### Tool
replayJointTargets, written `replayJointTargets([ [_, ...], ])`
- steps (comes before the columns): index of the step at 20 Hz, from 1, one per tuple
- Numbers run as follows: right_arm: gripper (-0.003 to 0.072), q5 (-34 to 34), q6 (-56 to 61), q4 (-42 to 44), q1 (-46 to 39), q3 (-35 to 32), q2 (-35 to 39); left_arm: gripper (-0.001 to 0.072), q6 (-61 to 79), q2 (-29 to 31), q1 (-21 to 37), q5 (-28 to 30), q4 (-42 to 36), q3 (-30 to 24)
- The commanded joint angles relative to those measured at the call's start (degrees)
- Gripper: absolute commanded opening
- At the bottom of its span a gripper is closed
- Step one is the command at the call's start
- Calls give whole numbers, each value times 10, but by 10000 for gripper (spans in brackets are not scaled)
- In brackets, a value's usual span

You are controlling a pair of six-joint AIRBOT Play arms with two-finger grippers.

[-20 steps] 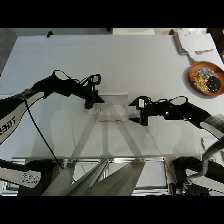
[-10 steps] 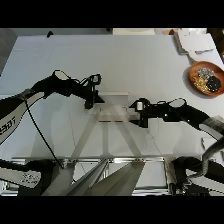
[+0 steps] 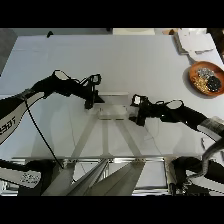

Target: Fold the box and place the chain.

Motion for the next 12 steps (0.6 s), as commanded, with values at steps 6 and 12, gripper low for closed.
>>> replayJointTargets([
  [6, 699, 29, 107, 0, 1, 0, 0, 13, 0, 0, 0, 0, 0, 0],
  [12, 699, 29, 179, 0, 1, 0, 0, 13, 0, 0, 0, 0, 0, 0],
])
